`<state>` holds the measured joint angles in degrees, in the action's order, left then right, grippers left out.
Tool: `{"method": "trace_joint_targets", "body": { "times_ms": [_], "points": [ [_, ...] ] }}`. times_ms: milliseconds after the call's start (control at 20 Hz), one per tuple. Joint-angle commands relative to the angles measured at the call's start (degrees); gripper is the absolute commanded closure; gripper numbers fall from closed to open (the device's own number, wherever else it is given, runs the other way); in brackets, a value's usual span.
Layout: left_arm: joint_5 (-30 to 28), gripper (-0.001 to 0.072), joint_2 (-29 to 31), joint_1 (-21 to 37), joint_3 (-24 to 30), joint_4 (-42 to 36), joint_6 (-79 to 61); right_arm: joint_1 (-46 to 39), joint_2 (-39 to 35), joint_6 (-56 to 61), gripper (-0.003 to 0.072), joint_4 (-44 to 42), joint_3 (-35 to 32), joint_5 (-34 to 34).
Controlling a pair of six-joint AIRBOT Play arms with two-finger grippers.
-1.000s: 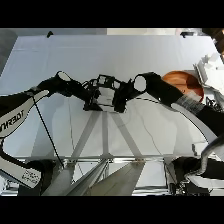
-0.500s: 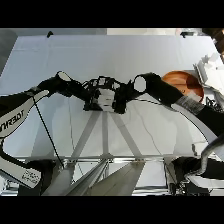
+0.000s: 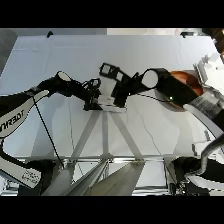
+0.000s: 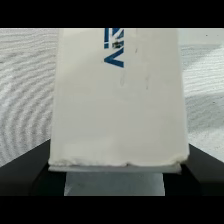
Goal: Fold the box and place the chain.
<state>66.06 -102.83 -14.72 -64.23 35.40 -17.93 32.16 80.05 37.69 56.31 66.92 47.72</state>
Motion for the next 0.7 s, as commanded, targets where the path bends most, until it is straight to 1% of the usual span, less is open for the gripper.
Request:
{"method": "trace_joint_targets", "body": {
  "times_ms": [0,50,150,400,550,650],
  "points": [
    [0.17,0.0319,0.04,0.0,-0.02,0.04,-0.02,-4.22,-0.61,1.22,0.0677,-14.03,-0.5,0.09],
    [0.17,0.0319,0.04,0.0,-0.02,0.04,-0.02,-5.07,-0.37,2.64,0.0677,-15.96,-0.94,0.24],
    [0.15,0.0319,0.04,0.0,-0.02,0.04,-0.02,-5.68,0.61,4.42,0.0677,-17.16,-2.73,0.81],
    [0.15,0.0319,0.04,0.0,-0.02,0.04,-0.02,-5.68,5.27,4.48,0.0677,-23.12,-10.23,1.33],
    [0.15,0.0319,0.04,0.0,-0.02,0.04,-0.02,-5.68,8.96,4.5,0.0678,-23.26,-11.04,2.71],
    [0.15,0.0319,0.04,0.0,-0.02,0.04,-0.02,-5.68,10.12,4.48,0.0678,-23.3,-11.04,3.76]
  ]
}}
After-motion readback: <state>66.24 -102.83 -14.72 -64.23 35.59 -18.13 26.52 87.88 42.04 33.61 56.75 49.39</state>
